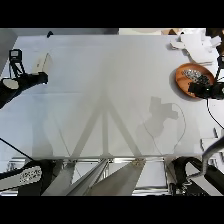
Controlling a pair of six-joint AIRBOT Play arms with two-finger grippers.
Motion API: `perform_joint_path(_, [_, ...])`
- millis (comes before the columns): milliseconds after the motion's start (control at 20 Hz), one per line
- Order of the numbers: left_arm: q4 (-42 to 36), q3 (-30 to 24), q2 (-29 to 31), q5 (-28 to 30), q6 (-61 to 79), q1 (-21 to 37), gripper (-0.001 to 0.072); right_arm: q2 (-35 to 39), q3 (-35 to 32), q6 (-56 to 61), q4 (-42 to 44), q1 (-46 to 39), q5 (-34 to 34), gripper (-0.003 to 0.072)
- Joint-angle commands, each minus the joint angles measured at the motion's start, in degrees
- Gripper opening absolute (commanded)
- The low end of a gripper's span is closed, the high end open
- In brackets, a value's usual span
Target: Fold the box and place the chain.
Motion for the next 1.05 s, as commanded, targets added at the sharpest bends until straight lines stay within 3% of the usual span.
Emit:
perform_joint_path(0, [-0.15,0.04,-4.59,0.87,0.0,0.04,0.0262,-0.04,-0.02,0.0,0.0,-0.02,0.02,0.001])
perform_joint_path(50, [-0.11,0.04,-5.01,0.92,0.02,0.04,0.0293,-0.04,-0.02,0.0,0.0,-0.02,0.02,0.001])
perform_joint_path(350, [2.49,0.04,-5.16,0.28,0.0,0.04,0.0303,-0.04,-0.02,0.0,0.0,-0.02,0.02,0.001])
perform_joint_path(400, [2.51,0.04,-5.16,-0.11,0.0,0.04,0.0414,-0.04,-0.02,0.0,0.0,-0.02,0.02,0.001])
perform_joint_path(450, [2.49,0.04,-5.14,-0.13,0.0,0.04,0.0622,-0.04,-0.02,0.0,0.0,-0.02,0.02,0.001])
perform_joint_path(500, [2.47,0.04,-5.09,-0.15,-0.02,0.04,0.0696,-0.04,-0.02,0.0,0.0,-0.02,0.02,0.001])
perform_joint_path(750, [2.47,0.04,-3.89,-2.54,0.0,0.0,0.0699,-0.04,-0.02,0.0,0.0,-0.02,0.02,0.001])
perform_joint_path(1000, [2.4,0.04,2.6,-5.88,-0.02,-0.07,0.0698,-0.04,-0.02,0.0,0.0,-0.02,0.02,0.001])
